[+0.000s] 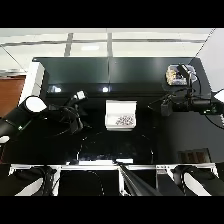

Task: Fold the box and place the chain.

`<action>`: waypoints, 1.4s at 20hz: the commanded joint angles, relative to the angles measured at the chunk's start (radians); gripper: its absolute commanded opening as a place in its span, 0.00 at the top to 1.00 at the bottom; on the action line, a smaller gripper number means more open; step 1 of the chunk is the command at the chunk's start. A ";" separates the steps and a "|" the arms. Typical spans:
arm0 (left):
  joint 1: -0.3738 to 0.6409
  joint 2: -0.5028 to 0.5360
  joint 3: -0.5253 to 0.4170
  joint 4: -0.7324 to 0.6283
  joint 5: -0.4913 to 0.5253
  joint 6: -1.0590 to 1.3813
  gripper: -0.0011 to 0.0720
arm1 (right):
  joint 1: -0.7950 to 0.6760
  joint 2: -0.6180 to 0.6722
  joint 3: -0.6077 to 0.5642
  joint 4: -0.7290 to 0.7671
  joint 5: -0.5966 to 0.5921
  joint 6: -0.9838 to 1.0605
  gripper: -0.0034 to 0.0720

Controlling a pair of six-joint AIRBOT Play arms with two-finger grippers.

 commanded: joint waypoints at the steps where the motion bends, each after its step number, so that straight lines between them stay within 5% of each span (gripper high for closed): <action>1: -0.030 -0.082 -0.002 -0.075 0.109 0.401 0.02 | 0.000 0.001 0.001 0.000 -0.002 0.001 0.57; 4: -0.026 -0.208 0.028 -0.208 0.093 0.458 0.02 | 0.000 0.001 0.001 0.001 -0.002 0.004 0.57; 9: -0.034 -0.326 0.093 -0.235 -0.008 0.479 0.02 | 0.000 0.001 0.001 0.001 -0.001 0.004 0.57; 28: -0.139 -0.400 0.164 -0.217 0.085 0.381 0.02 | 0.000 0.001 0.001 0.001 -0.002 0.004 0.57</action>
